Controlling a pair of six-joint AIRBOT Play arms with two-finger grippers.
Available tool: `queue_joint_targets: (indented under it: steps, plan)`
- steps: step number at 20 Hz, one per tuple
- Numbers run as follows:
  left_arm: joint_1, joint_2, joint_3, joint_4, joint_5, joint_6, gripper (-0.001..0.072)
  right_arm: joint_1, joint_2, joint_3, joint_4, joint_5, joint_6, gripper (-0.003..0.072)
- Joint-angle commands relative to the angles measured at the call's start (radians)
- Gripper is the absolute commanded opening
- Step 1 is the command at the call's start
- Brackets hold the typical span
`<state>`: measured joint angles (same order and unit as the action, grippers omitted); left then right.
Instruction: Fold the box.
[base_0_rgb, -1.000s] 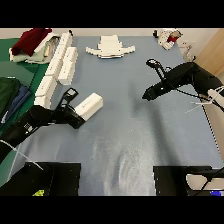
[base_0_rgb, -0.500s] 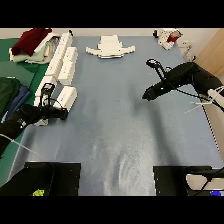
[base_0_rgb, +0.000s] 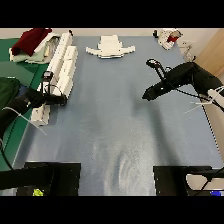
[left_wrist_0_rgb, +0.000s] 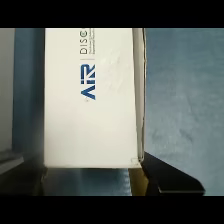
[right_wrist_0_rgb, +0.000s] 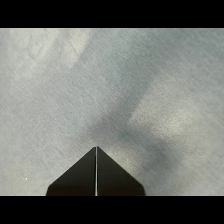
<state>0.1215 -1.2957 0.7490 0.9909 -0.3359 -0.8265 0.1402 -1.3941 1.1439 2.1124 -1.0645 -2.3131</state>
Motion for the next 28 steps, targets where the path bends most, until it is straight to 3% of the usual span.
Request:
queue_joint_targets:
  steps: [1,6,11,28]
  plan:
    - [-0.008,-0.129,0.153,-0.003,0.010,-0.013,0.0438,0.000,-0.001,0.001,0.000,0.000,0.000,0.0004]
    - [-0.010,-0.258,0.327,-0.003,-0.024,-0.014,0.0438,0.000,-0.001,0.001,0.000,0.000,0.000,0.0004]
    - [-0.010,-0.339,0.431,-0.002,-0.041,-0.031,0.0438,0.000,-0.001,0.001,0.000,0.000,0.000,0.0004]
    - [-0.010,-0.377,0.461,0.008,-0.033,-0.028,0.0438,0.000,-0.001,0.001,0.000,0.000,0.000,0.0004]
